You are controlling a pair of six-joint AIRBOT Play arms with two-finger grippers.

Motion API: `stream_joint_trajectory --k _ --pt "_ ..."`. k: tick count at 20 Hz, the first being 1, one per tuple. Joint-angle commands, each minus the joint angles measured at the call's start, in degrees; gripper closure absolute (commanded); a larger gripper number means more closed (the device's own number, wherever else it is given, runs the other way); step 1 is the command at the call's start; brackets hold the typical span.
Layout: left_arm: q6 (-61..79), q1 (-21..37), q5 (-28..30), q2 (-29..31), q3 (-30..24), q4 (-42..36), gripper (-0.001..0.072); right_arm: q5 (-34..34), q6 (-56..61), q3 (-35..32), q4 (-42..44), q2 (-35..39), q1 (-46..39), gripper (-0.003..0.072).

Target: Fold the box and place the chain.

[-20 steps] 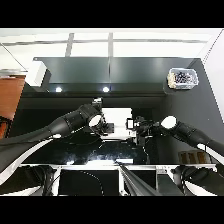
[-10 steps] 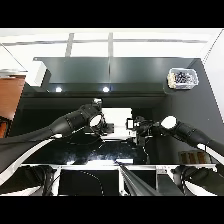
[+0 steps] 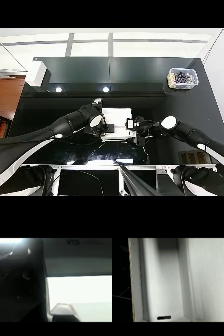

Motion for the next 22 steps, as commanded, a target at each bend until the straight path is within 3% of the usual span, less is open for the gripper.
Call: stream_joint_trajectory --k 1,6,7,8,9,22 --pt "0.2 0.0 0.1 0.0 0.0 -0.1 0.0683 0.0 0.0 0.0 0.0 0.0 0.0 0.0246" --pt "0.2 0.0 0.0 0.0 0.0 -0.3 0.0678 0.0 0.0 0.0 0.0 0.0 0.0 0.0246" --pt "0.2 0.0 0.0 0.0 0.0 -0.3 0.0616 0.0 0.0 0.0 0.0 0.0 0.0 0.0246" --pt "0.2 0.0 -0.3 0.0 0.0 -0.3 0.0474 0.0 0.0 0.0 0.0 0.0 0.0 0.0247" --pt "0.1 0.0 -0.5 0.0 0.0 -0.2 0.0397 0.0 0.0 0.0 0.0 0.0 0.0 0.0246" --pt "0.1 0.0 -1.1 -0.4 1.1 1.1 0.0419 0.0 0.0 0.0 0.0 0.0 0.0 0.0246"
